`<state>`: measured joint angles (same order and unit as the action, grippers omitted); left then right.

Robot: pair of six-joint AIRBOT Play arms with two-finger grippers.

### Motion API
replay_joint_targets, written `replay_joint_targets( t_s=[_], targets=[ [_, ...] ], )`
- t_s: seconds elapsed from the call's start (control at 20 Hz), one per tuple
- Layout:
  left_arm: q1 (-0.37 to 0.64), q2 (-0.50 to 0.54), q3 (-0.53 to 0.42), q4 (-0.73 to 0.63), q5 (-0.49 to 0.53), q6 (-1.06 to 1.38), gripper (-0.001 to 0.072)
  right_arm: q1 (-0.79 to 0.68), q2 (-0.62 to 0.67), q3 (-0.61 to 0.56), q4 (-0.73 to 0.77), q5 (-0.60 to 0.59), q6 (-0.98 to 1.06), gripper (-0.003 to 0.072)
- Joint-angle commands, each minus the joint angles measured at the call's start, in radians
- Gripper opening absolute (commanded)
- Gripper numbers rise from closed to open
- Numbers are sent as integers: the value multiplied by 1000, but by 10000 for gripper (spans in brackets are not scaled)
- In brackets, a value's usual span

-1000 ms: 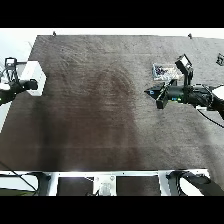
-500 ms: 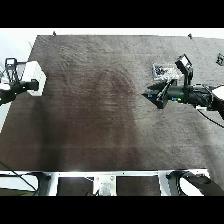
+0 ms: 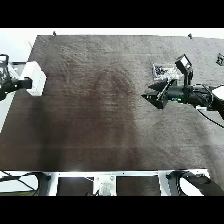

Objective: Fold the box and place the chain.

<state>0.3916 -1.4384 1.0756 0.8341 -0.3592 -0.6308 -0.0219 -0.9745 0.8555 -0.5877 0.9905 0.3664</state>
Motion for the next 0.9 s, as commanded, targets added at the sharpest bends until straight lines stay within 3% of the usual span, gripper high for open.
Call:
replay_joint_targets(
  t_s=[0.0, 0.15, 0.3, 0.35, 0.4, 0.45, 0.55, 0.6, 0.7, 0.85],
  targets=[
    [42, 78, 1, 23, -74, -8, 720, 0, 0, 0, 0, 0, 0, 635],
    [37, 157, 1, 14, -206, -7, 719, 0, 0, 0, 1, 0, 0, 635],
    [32, 223, 2, -90, -262, 2, 705, 0, 0, 0, 5, -8, 1, 635],
    [32, 236, 3, -136, -323, 3, 500, 0, 0, 0, 4, -8, 1, 633],
    [32, 241, 3, -190, -396, 10, 203, 0, 0, 0, 5, -10, 1, 621],
    [32, 242, 3, -255, -478, 50, 20, 0, 0, 0, 10, -11, 1, 479],
    [30, 253, 3, -370, -576, 97, 16, 0, 3, 0, 11, -11, 1, 230],
    [18, 275, -5, -397, -573, 120, 15, 0, 13, 0, 11, -11, 1, 115],
    [-34, 376, -51, -401, -492, 154, 15, 0, 41, 0, 11, -11, 1, 13],
    [-172, 563, -165, -401, -295, 239, 15, 0, 108, -6, 8, -61, 51, 13]
  ],
)
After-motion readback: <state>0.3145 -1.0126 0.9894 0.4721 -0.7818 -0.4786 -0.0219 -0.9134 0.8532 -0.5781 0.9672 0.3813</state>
